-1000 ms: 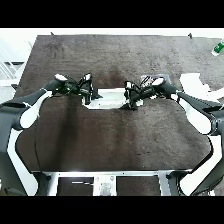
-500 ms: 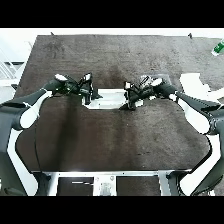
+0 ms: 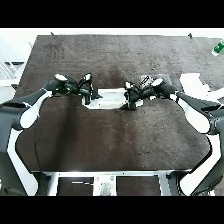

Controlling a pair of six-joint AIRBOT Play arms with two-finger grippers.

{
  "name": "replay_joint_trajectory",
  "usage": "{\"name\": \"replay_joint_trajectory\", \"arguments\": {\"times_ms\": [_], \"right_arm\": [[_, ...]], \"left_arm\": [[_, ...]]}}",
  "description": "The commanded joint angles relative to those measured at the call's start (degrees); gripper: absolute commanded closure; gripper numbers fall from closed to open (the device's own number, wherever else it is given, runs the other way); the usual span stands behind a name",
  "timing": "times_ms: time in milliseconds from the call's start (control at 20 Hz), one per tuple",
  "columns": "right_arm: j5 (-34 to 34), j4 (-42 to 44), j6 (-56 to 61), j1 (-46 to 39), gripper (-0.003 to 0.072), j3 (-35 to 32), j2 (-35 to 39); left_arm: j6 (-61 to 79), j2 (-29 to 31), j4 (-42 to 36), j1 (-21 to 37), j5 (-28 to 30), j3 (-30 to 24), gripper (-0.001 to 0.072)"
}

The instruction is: Fold the box and place the chain.

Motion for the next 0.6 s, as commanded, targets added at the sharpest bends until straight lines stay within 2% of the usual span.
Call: {"name": "replay_joint_trajectory", "arguments": {"times_ms": [0, 150, 250, 550], "right_arm": [[0.02, 0.02, 0.04, -0.15, 0.0025, 0.04, -0.04], [0.02, 0.00, 0.02, -0.09, 0.0036, 0.04, -0.04], [0.02, 0.00, 0.02, -0.11, 0.0105, 0.04, -0.04], [0.00, 0.02, 0.00, -0.13, 0.0104, 0.04, -0.04]], "left_arm": [[0.00, -0.04, 0.00, 0.02, -0.02, 0.00, 0.0690], [0.00, -0.04, 0.00, 0.02, -0.02, 0.00, 0.0690], [0.00, -0.04, 0.00, 0.02, -0.02, 0.00, 0.0690], [0.00, -0.04, 0.00, 0.02, 0.00, 0.00, 0.0690]]}}
